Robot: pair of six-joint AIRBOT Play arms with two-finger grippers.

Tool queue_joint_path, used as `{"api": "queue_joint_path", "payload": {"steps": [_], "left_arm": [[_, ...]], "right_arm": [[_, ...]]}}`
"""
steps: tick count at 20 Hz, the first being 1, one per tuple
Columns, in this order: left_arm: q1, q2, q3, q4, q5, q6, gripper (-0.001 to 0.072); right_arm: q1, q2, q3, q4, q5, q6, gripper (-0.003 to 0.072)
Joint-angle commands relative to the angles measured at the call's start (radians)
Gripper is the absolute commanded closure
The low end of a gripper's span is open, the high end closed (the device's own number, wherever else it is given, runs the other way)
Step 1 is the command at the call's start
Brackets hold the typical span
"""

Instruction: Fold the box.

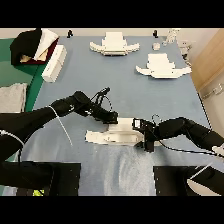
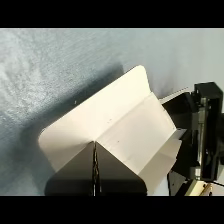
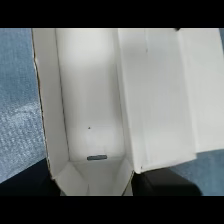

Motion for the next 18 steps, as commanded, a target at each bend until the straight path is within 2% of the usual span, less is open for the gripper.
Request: {"api": "queue_joint_path", "payload": {"steps": [1,3,6,10,15,18], "left_arm": [[0.001,0.006,0.014,-0.016,-0.043,0.04,0.0696],[0.0,0.04,0.029,-0.017,-0.06,0.097,0.0697],[0.0,0.15,0.031,-0.007,-0.079,0.175,0.0698],[-0.021,0.336,0.022,0.115,-0.131,0.192,0.0698],[-0.099,0.558,-0.105,0.319,-0.126,0.193,0.0699],[-0.089,0.687,-0.22,0.364,-0.131,0.311,0.0696]], "right_arm": [[0.001,0.001,0.001,0.0,0.0,0.0,0.0177],[0.001,0.001,0.001,0.0,0.0,0.0,0.0177],[0.001,0.001,0.001,0.0,0.0,0.0,0.0177],[0.001,0.001,0.001,0.0,0.0,0.0,0.0177],[0.001,0.001,0.001,0.0,0.0,0.0,0.0177],[0.001,0.001,0.001,0.0,0.0,0.0,0.0177]]}}
